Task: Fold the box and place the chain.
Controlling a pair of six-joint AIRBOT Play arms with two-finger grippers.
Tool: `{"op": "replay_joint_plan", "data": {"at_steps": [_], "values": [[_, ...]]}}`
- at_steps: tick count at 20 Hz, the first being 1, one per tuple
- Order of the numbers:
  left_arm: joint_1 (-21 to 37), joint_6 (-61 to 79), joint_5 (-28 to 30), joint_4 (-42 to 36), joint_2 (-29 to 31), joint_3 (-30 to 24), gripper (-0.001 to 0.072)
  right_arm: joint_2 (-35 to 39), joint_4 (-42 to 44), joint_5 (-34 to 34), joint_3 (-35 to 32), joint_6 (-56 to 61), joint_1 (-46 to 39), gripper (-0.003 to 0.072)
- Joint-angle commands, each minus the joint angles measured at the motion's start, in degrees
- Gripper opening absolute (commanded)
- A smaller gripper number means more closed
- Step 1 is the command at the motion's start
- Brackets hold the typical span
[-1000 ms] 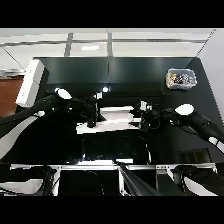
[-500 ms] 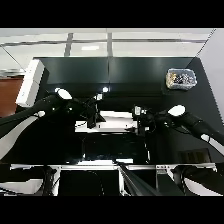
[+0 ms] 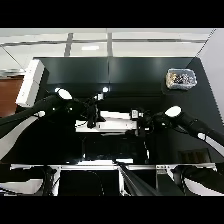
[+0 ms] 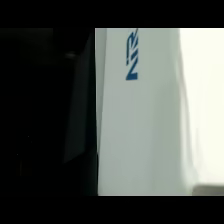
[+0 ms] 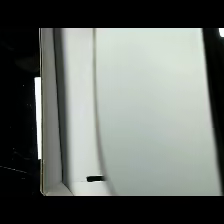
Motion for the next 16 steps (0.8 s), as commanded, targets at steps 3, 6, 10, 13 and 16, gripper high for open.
{"op": "replay_joint_plan", "data": {"at_steps": [3,6,10,13,16], "values": [[0.0,-0.1,0.1,0.3,0.0,0.0,0.0021,-0.6,-2.1,-0.8,0.0,0.1,1.6,0.0671],[0.0,-0.1,0.1,0.3,0.0,0.0,0.0021,-0.7,-2.6,-3.1,0.0,1.4,2.7,0.067],[0.0,-0.1,0.1,0.3,0.0,0.0,0.0021,-0.7,-2.6,-4.2,0.0,2.3,3.0,0.067],[0.0,-0.1,0.1,0.3,0.0,0.0,0.0021,-0.7,-2.6,-3.9,0.0,2.2,3.0,0.067],[0.0,-0.1,0.1,0.3,0.0,0.0,0.0021,-0.7,-3.3,-3.7,0.0,2.2,3.0,0.067]]}}
